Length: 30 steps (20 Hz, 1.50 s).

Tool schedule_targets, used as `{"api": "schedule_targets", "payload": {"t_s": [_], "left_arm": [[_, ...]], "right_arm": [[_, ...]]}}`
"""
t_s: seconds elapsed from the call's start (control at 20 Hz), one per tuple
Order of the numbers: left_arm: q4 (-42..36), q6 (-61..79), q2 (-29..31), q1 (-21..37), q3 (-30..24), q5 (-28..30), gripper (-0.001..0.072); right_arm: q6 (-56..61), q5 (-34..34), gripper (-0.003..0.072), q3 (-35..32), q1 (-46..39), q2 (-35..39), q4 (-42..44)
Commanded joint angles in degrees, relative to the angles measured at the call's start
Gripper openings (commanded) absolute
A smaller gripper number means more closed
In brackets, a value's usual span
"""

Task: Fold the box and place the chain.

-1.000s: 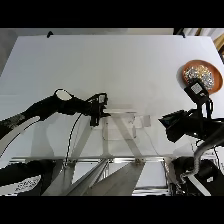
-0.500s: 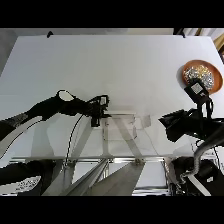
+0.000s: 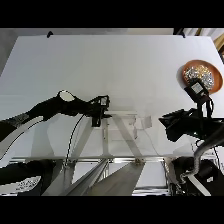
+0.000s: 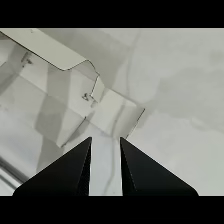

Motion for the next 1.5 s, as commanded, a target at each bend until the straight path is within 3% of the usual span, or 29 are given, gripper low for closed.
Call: {"api": "schedule_targets", "payload": {"t_s": [0.0, 1.45], "left_arm": [[-0.2, 0.0, 0.0, 0.0, 0.0, 0.0, 0.0009], [-2.7, 1.8, -0.2, -0.2, 0.0, 3.9, 0.0006]], "right_arm": [[0.0, 0.0, 0.0199, 0.0, 0.0, 0.0, 0.3], [0.0, 0.0, 0.0199, 0.0, 0.0, 0.0, 0.3]]}}
